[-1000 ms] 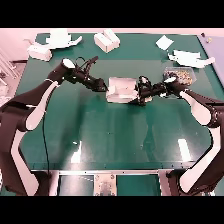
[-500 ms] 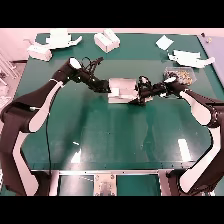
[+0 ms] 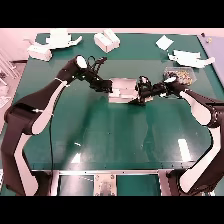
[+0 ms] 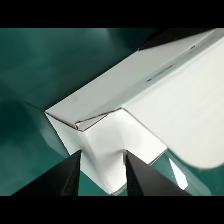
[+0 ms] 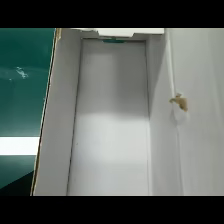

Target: Fold the box and place the chain.

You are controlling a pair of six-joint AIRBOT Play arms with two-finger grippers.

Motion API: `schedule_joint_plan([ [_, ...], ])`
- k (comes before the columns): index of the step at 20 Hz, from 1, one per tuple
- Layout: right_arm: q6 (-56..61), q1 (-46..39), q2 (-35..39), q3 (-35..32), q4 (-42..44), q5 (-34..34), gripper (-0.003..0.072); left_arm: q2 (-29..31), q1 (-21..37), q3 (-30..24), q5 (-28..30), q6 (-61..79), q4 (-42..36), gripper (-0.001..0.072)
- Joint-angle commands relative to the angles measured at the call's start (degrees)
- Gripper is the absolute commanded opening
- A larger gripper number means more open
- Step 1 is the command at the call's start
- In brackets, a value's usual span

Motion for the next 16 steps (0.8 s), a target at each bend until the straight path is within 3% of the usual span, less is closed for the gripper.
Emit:
schedule_joint_plan([
  [1,0.02,0.02,0.02,0.02,0.00,0.02,0.0624,0.02,-1.90,2.01,1.03,-5.84,6.05,0.0332],
  [16,0.02,0.02,0.02,0.02,0.00,0.02,0.0624,-0.02,-6.05,2.01,2.16,-17.99,13.11,0.0367],
])
